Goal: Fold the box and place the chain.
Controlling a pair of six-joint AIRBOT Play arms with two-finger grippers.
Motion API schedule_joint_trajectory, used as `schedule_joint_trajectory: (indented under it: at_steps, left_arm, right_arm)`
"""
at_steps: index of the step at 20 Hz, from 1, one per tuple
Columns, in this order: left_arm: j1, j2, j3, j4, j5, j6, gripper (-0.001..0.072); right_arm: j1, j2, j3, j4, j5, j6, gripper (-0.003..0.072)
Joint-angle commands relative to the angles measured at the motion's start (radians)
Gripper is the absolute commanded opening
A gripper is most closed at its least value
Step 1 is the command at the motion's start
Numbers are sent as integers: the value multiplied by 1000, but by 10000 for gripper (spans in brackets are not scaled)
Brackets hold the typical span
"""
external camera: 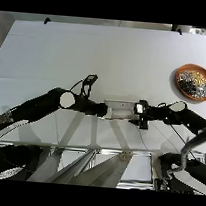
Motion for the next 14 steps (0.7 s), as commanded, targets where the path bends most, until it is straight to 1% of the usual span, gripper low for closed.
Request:
schedule_joint_trajectory:
  at_steps: [1,2,3,9,14]
  left_arm:
    - [-26,-49,88,129,-131,-127,418]
    - [-32,-66,111,156,-168,-158,418]
    - [-37,-77,126,174,-183,-187,418]
    - [-66,-102,165,174,-180,-273,418]
    - [-69,-121,195,174,-173,-324,418]
  right_arm:
    - [-1,1,0,0,0,0,413]
    - [-1,1,0,0,0,0,413]
    - [-1,1,0,0,0,0,413]
    - [-1,1,0,0,0,0,413]
    - [-1,1,0,0,0,0,413]
